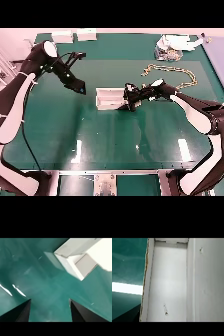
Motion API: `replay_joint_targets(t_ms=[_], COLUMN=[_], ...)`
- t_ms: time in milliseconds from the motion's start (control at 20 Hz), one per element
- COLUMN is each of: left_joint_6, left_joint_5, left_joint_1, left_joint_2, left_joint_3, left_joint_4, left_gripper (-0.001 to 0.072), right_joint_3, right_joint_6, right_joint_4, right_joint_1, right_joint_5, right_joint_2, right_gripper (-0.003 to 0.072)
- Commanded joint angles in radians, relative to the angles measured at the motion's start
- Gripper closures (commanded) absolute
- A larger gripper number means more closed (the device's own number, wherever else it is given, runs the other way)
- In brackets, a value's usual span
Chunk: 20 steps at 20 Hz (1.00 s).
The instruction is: Fold the box and place the chain.
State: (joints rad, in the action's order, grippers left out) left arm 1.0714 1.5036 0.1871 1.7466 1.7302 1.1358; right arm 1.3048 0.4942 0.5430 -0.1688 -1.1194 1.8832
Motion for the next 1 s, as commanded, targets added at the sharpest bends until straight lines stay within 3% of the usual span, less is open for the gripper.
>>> replay_joint_targets(t_ms=[0,250,300,350,400,450,500,700,950], left_joint_6=[-0.245,-0.475,-0.460,-0.449,-0.509,-0.607,-0.710,-1.160,-1.216], left_joint_5=[-0.036,-0.269,-0.306,-0.355,-0.399,-0.426,-0.447,-0.345,-0.195], left_joint_1=[-0.031,-0.048,-0.055,-0.058,-0.058,-0.058,-0.063,-0.093,-0.110], left_joint_2=[-0.007,0.005,0.016,0.025,0.036,0.051,0.070,0.127,0.174], left_joint_3=[-0.082,-0.180,-0.179,-0.179,-0.179,-0.179,-0.180,-0.192,-0.192], left_joint_4=[-0.010,-0.043,-0.064,-0.101,-0.149,-0.203,-0.258,-0.427,-0.506], left_gripper=[0.0157,0.0158,0.0302,0.0589,0.0598,0.0251,0.0000,-0.0011,0.0005], right_joint_3=[0.000,0.000,0.000,0.000,0.000,0.000,0.000,0.000,0.000], right_joint_6=[0.000,0.000,0.000,0.000,0.000,0.000,0.000,0.000,0.000], right_joint_4=[-0.001,-0.001,0.000,-0.001,-0.001,-0.001,-0.001,-0.001,0.000], right_joint_1=[-0.001,-0.001,-0.001,-0.001,-0.001,-0.001,-0.001,-0.001,-0.001], right_joint_5=[0.000,0.000,0.000,0.000,0.000,0.000,0.000,0.000,0.000], right_joint_2=[0.000,0.000,0.000,0.000,0.000,0.000,0.000,0.000,0.000], right_gripper=[0.0208,0.0208,0.0208,0.0208,0.0208,0.0208,0.0208,0.0208,0.0208])
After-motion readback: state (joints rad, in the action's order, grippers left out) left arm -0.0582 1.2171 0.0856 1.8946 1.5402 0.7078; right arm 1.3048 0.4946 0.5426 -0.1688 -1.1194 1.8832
